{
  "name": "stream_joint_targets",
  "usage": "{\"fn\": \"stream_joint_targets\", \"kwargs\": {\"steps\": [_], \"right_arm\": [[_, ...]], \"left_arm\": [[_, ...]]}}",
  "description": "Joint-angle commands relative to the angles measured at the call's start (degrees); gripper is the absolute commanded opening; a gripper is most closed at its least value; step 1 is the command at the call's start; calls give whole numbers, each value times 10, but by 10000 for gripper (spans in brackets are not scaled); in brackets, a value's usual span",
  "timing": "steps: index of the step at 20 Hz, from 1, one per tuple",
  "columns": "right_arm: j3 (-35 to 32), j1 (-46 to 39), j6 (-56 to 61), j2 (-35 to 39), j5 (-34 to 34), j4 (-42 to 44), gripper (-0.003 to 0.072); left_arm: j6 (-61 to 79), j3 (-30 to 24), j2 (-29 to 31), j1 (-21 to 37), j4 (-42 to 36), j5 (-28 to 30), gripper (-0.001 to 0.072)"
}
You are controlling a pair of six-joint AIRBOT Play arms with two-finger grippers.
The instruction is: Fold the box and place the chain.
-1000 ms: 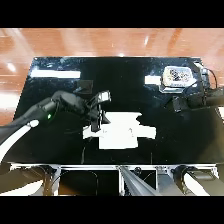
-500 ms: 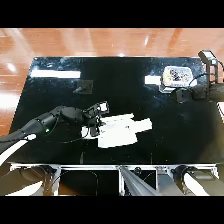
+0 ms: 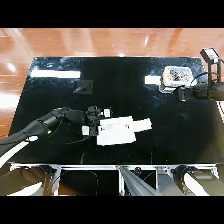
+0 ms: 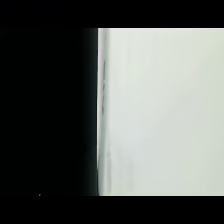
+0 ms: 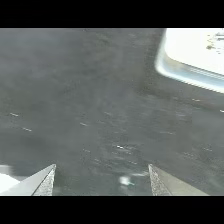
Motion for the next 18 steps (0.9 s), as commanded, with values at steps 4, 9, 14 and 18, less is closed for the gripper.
{"fn": "stream_joint_targets", "kwargs": {"steps": [4, 9, 14, 18], "right_arm": [[-36, 0, -88, 0, 54, -73, 720], [-141, 0, -312, 0, 71, 115, 720], [-244, 83, -436, 0, 78, 174, 720], [-264, 179, -436, 0, 61, 167, 720]], "left_arm": [[2, 7, 14, -48, 29, 34, 23], [2, 3, 13, -47, 29, 26, 24], [-13, 3, 12, -47, 26, 18, 25], [-15, 3, 12, -45, 26, -2, 24]]}}
